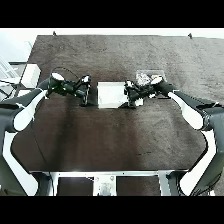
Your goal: Fold the box and place the chain.
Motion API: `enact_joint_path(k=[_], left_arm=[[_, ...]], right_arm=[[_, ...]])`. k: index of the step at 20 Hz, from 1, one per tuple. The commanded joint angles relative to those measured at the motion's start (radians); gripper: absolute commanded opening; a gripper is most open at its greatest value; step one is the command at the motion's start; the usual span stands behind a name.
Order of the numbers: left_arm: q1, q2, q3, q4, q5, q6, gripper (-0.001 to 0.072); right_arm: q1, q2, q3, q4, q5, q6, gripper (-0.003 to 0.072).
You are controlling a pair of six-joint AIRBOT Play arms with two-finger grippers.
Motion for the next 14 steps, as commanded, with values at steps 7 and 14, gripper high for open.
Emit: enact_joint_path(k=[7, 14], left_arm=[[0.000, -0.032, -0.001, -0.031, -0.033, -0.008, 0.0720], [0.000, -0.039, -0.002, -0.068, -0.051, -0.008, 0.0720]], right_arm=[[0.000, 0.000, 0.000, 0.000, 0.000, 0.000, 0.0594], [0.000, 0.000, 0.000, 0.000, 0.000, 0.000, 0.0594]])
